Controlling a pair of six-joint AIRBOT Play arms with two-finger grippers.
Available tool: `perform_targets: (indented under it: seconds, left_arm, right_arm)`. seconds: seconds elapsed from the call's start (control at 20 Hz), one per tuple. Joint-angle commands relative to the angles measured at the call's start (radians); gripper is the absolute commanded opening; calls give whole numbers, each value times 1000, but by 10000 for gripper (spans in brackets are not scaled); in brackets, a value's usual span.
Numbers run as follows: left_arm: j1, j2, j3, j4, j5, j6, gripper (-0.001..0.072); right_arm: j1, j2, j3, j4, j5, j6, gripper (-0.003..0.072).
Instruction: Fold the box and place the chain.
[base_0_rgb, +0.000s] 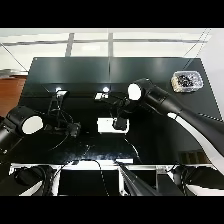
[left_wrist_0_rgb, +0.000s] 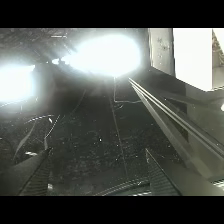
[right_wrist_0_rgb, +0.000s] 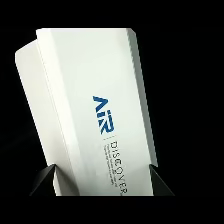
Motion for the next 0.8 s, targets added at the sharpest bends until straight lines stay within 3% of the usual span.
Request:
perform_targets:
  seconds: [0.0, 0.05, 0.1, 0.15, 0.75]
  left_arm:
    - [0, -1, 0, 0, 3, 0, 699]
    - [0, -1, 0, 0, 3, 0, 699]
    - [0, -1, 0, 0, 3, 0, 699]
    - [0, -1, 0, 0, 3, 0, 699]
    - [0, -1, 0, 0, 4, 0, 699]
  right_arm:
    - [14, -13, 0, -23, -4, 26, 710]
    - [15, -12, 0, -33, -4, 39, 694]
    - [15, -12, 0, -34, 3, 45, 528]
    - [15, -12, 0, -34, 8, 45, 483]
    - [15, 6, 3, -33, 8, 49, 484]
